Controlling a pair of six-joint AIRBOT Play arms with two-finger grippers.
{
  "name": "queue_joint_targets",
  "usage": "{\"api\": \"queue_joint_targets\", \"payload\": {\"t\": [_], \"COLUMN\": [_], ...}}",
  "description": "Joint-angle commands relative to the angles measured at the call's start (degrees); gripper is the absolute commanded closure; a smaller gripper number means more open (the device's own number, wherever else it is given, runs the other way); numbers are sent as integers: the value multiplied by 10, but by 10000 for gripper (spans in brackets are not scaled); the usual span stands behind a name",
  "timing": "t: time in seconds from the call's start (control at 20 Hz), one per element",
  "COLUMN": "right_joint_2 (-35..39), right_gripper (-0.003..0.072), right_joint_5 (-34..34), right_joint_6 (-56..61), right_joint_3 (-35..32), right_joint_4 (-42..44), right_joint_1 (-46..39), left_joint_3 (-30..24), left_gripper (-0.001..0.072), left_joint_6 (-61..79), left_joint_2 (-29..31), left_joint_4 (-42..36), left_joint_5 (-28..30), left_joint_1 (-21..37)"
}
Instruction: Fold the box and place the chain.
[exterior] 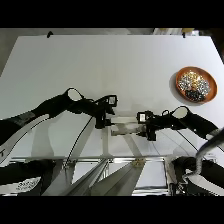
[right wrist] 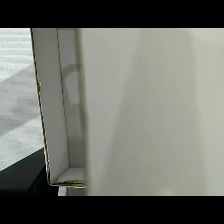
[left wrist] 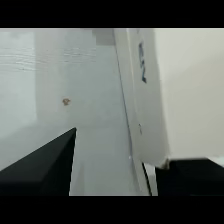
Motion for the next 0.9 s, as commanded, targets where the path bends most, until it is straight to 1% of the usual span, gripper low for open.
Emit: {"api": "queue_joint_targets", "payload": {"t": [0.0, 0.1, 0.15, 0.2, 0.25, 0.3, 0.4, 0.45, 0.5, 0.55, 0.6, 0.7, 0.75, 0.85], "right_joint_2": [0, 0, 0, 0, 0, 0, 0, 0, 0, 0, 0, 0, 0, 0], "right_gripper": [253, 253, 253, 253, 253, 253, 253, 253, 253, 253, 253, 253, 253, 253], "right_joint_5": [-3, -3, -3, -3, -3, -3, -3, -3, -3, -3, -3, -3, -3, -3], "right_joint_6": [2, 2, 2, 2, 2, 2, 2, 2, 2, 2, 2, 2, 2, 2], "right_joint_3": [0, 0, 0, 0, 0, 0, 0, 0, 0, 0, 0, 0, 0, 0], "right_joint_4": [2, 2, 2, 2, 2, 2, 2, 2, 2, 2, 2, 2, 2, 2], "right_joint_1": [0, 0, 0, 0, 0, 0, 0, 0, 0, 0, 0, 0, 0, 0], "left_joint_3": [0, 0, 0, 0, 0, 0, 0, 0, 0, 0, 0, 0, 0, 0], "left_gripper": [184, 186, 225, 325, 548, 701, 710, 710, 710, 710, 710, 710, 710, 710], "left_joint_6": [-75, -152, -189, -217, -236, -233, -246, -263, -274, -276, -276, -276, -276, -288], "left_joint_2": [45, 81, 102, 124, 147, 165, 186, 187, 186, 184, 182, 168, 157, 134], "left_joint_4": [70, 146, 187, 219, 236, 240, 228, 226, 227, 225, 215, 188, 169, 136], "left_joint_5": [-5, -11, -23, -40, -67, -94, -133, -139, -136, -117, -89, 7, 63, 171], "left_joint_1": [6, 9, 9, 8, 8, 8, -5, -23, -47, -78, -103, -148, -158, -160]}}
